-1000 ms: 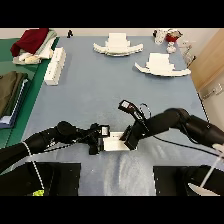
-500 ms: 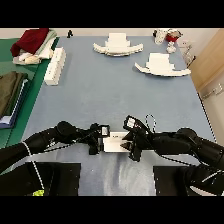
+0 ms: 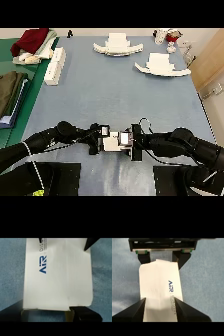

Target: Fold the box.

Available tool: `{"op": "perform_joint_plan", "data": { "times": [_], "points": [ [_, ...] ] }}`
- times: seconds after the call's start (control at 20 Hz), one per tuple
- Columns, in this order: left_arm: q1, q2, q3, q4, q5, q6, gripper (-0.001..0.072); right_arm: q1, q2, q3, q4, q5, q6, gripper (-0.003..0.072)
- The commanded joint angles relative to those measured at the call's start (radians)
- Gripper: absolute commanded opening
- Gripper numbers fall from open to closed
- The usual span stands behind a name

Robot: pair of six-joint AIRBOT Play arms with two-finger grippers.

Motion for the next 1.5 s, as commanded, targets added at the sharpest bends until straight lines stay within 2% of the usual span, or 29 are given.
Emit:
{"op": "perform_joint_plan", "data": {
  "times": [0.0,0.15,0.65,0.75,1.15,1.3,1.4,1.45],
  "points": [
    [0.001,0.0,0.001,0.0,0.0,0.0,0.0512,0.003,-0.052,0.008,-0.033,0.038,-0.042,0.0582],
    [0.001,0.0,0.001,0.0,0.0,0.0,0.0512,0.003,-0.064,0.033,-0.056,0.037,-0.04,0.0528],
    [0.001,0.0,0.001,0.0,0.0,0.0,0.0512,0.003,-0.041,0.066,-0.09,-0.006,-0.037,0.0525],
    [0.001,0.0,0.001,0.0,0.0,0.0,0.0512,0.003,-0.041,0.076,-0.139,-0.007,-0.01,0.0408],
    [0.001,0.0,0.001,0.0,0.0,0.0,0.0512,0.002,-0.043,0.125,-0.179,-0.011,0.006,0.0408],
    [0.001,0.0,0.001,0.0,0.0,0.0,0.0512,0.002,-0.063,0.125,-0.178,-0.026,0.025,0.0375],
    [0.001,0.0,0.001,0.0,0.0,0.0,0.0512,0.003,-0.084,0.124,-0.174,-0.043,0.032,0.0271],
    [0.001,0.0,0.001,0.0,0.0,0.0,0.0512,0.003,-0.092,0.124,-0.169,-0.048,0.031,0.0271]
  ]
}}
